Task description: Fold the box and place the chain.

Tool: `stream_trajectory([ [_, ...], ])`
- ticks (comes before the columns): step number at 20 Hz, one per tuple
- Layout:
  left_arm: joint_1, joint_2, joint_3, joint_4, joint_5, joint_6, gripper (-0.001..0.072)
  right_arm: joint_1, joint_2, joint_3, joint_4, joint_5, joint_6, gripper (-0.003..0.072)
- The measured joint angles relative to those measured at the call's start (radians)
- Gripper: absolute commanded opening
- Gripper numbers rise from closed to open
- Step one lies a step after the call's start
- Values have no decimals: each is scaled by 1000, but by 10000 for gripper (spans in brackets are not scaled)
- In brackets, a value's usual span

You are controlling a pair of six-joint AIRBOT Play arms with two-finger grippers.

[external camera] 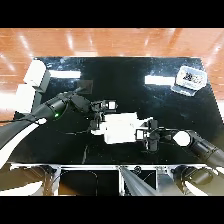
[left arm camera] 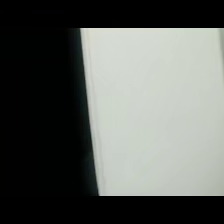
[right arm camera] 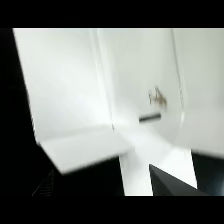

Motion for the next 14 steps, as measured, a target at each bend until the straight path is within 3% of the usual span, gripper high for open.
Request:
stream_trajectory([
  [14, 0, 0, 0, -5, -19, 0, 19, 59, -21, -1, 167, -28, -99, 714],
])
